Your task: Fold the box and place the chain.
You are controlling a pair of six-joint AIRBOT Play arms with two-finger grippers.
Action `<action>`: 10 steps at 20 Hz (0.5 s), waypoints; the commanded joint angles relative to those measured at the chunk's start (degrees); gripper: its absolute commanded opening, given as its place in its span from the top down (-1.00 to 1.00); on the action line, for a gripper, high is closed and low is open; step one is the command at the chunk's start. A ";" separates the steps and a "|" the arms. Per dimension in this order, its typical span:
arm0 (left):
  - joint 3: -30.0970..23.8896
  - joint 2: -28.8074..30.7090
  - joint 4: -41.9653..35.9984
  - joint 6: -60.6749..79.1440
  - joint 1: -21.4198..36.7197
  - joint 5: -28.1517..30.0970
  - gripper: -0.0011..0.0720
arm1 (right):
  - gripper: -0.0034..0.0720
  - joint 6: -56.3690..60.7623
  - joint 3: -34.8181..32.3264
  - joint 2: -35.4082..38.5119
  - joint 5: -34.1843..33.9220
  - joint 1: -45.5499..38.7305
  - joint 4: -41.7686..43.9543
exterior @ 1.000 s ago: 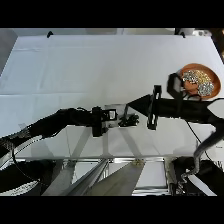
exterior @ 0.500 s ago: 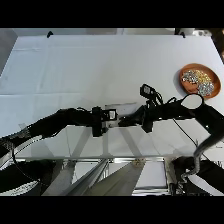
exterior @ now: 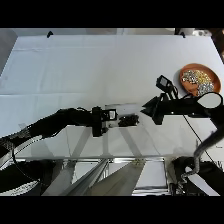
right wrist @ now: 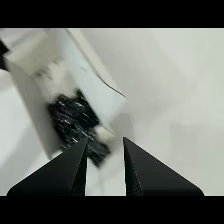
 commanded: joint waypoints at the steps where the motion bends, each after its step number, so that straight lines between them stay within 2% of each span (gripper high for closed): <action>1: -0.02 0.00 0.02 0.02 0.00 0.02 0.58 | 0.33 -1.09 -0.07 1.01 -0.31 -4.79 -15.21; 3: -0.02 0.00 0.00 0.02 0.00 0.00 0.58 | 0.23 -3.19 -0.13 0.24 -0.15 -4.79 -19.45; 4: -0.02 0.00 0.02 0.02 0.00 0.00 0.58 | 0.05 -5.62 -0.26 -0.61 -0.07 -4.76 -19.10; 7: -0.02 0.00 0.02 0.02 0.00 0.00 0.58 | -0.15 -12.87 -0.48 -5.38 -0.20 -2.34 -17.38; 10: -0.02 0.00 0.02 0.02 0.00 0.00 0.58 | -0.16 -18.56 -0.48 -11.15 -1.51 2.32 -14.32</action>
